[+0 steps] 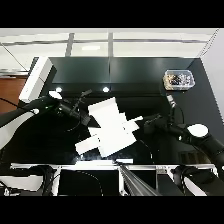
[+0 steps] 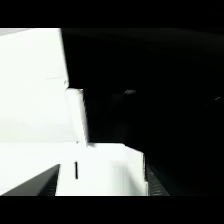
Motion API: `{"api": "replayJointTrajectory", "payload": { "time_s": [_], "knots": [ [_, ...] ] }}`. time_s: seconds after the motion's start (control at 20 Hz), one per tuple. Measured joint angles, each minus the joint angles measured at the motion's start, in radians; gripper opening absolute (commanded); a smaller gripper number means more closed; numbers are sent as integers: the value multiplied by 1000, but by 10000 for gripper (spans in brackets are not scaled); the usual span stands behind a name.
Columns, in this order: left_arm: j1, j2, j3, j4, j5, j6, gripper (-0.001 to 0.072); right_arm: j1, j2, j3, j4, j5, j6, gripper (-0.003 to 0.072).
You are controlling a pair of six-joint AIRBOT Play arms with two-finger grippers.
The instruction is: Fold the box and place the chain.
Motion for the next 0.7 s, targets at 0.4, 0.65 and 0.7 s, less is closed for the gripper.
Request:
{"api": "replayJointTrajectory", "payload": {
  "time_s": [0.4, 0.65, 0.7],
  "knots": [
    [-89, 151, 37, 122, 167, 121, 28, -326, 8, 275, -424, 306, 41, 631],
    [-222, 216, 9, 150, 396, 356, 29, -332, 8, 283, -588, 359, -56, 631],
    [-248, 218, 6, 154, 437, 400, 29, -318, 8, 270, -605, 365, -83, 631]
  ]
}}
